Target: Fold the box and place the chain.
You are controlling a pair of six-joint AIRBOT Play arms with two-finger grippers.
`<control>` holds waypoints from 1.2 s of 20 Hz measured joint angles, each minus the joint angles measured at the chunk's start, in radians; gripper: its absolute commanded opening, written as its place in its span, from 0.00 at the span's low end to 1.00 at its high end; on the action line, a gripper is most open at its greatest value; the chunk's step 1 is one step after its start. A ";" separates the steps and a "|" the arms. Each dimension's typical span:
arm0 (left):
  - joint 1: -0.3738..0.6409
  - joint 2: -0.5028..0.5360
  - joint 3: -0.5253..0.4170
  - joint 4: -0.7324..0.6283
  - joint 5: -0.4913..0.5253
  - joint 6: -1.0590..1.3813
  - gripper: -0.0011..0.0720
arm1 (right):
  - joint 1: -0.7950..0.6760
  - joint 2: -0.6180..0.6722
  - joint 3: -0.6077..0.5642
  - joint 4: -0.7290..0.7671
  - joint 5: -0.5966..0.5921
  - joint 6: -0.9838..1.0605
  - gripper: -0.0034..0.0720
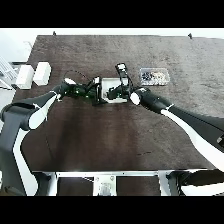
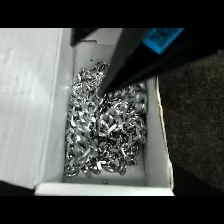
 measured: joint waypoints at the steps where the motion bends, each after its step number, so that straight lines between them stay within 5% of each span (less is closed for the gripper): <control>1: 0.000 0.000 0.000 0.000 0.000 0.000 0.40 | -0.006 0.014 0.003 0.000 0.000 0.000 0.62; 5: 0.000 0.000 0.000 0.000 0.000 0.000 0.40 | -0.043 0.142 0.011 -0.001 0.011 -0.071 0.60; 7: 0.000 0.000 0.000 0.000 0.000 0.000 0.40 | -0.077 0.231 0.012 -0.001 0.023 -0.162 0.42; 13: 0.000 0.000 0.000 0.000 0.000 0.000 0.40 | -0.242 0.334 0.033 0.048 0.034 -0.496 0.25; 20: 0.000 0.000 0.000 0.000 0.000 0.000 0.40 | -0.382 0.135 0.172 0.637 0.296 -1.132 0.14; 24: 0.000 0.000 0.000 0.000 0.000 0.000 0.40 | -0.429 -0.022 0.256 0.851 0.448 -1.351 0.14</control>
